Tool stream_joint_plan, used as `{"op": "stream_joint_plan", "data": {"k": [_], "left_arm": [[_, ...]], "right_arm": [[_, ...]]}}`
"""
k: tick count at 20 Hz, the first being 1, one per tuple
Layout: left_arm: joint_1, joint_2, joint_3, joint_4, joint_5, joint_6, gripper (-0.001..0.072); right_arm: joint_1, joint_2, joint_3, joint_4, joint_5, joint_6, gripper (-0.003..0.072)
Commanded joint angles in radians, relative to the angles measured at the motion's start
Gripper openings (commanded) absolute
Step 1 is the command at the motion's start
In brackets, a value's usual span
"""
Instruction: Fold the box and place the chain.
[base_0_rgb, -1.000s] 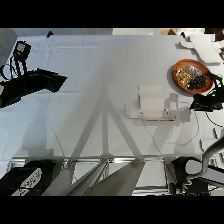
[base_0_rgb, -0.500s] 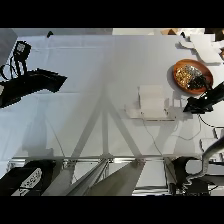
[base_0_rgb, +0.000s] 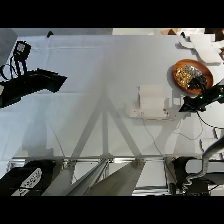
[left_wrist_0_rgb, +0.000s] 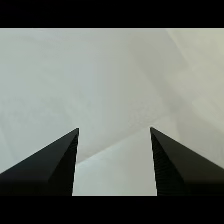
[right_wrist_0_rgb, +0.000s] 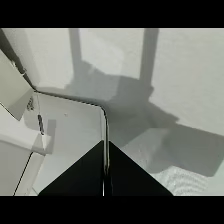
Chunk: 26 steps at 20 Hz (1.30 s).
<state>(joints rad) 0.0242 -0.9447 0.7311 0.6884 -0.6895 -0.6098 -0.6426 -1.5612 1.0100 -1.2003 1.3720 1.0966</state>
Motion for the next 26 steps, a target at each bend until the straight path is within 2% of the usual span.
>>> {"op": "stream_joint_plan", "data": {"k": [1, 5, 11, 14, 17, 19, 23, 26], "left_arm": [[0.0, 0.001, 0.001, 0.0, 0.0, 0.0, 0.0486], [0.0, 0.001, 0.001, 0.0, 0.0, 0.0, 0.0486], [0.0, 0.001, 0.001, 0.0, 0.0, 0.0, 0.0486], [-0.001, 0.001, 0.001, 0.0, 0.0, 0.0, 0.0486], [0.0, 0.001, 0.001, 0.0, 0.0, 0.0, 0.0486], [-0.001, 0.001, 0.001, 0.0, 0.0, 0.0, 0.0486], [0.0, 0.001, 0.001, 0.0, 0.0, 0.0, 0.0486], [0.0, 0.001, 0.001, 0.0, 0.0, 0.0, 0.0486]], "right_arm": [[0.0, -0.004, 0.001, 0.032, 0.024, -0.072, 0.001], [0.0, 0.035, 0.001, 0.142, 0.059, -0.165, 0.001], [0.0, 0.234, -0.022, 0.306, 0.052, -0.25, 0.0008], [0.0, 0.365, -0.141, 0.467, -0.006, -0.337, 0.0007], [0.012, 0.509, -0.332, 0.629, -0.09, -0.452, 0.0007], [0.055, 0.571, -0.447, 0.687, -0.144, -0.49, 0.0007], [0.193, 0.586, -0.602, 0.774, -0.257, -0.594, 0.0007], [0.356, 0.586, -0.618, 0.806, -0.431, -0.641, 0.0007]]}}
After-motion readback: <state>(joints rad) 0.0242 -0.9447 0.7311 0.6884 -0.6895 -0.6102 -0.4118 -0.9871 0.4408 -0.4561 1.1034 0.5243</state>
